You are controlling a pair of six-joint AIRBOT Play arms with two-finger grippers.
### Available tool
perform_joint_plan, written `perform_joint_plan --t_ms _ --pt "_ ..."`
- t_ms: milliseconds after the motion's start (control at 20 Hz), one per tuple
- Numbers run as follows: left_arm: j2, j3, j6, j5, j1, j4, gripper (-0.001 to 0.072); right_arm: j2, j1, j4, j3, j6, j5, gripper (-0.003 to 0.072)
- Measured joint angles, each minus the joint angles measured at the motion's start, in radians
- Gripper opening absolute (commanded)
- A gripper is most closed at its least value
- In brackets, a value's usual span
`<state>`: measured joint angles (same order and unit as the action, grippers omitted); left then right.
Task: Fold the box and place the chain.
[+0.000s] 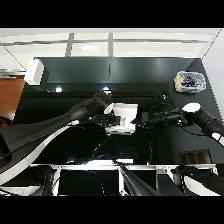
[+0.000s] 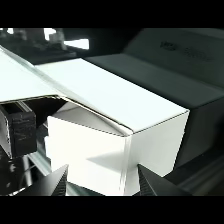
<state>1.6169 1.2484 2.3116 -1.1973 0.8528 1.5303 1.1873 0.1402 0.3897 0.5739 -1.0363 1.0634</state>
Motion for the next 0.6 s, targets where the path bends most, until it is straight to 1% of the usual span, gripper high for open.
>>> perform_joint_plan --t_ms 100,300,600 --pt "0.000 0.000 0.000 -0.002 0.000 0.003 0.0027 0.000 0.047 0.048 0.029 -0.063 -0.029 0.0478" --pt "0.000 0.000 0.000 0.010 0.000 -0.005 0.0027 0.000 0.129 0.235 0.087 -0.248 -0.072 0.0477" --pt "0.000 0.000 0.002 0.013 0.000 -0.008 0.0027 0.000 0.177 0.364 0.130 -0.388 -0.092 0.0477"
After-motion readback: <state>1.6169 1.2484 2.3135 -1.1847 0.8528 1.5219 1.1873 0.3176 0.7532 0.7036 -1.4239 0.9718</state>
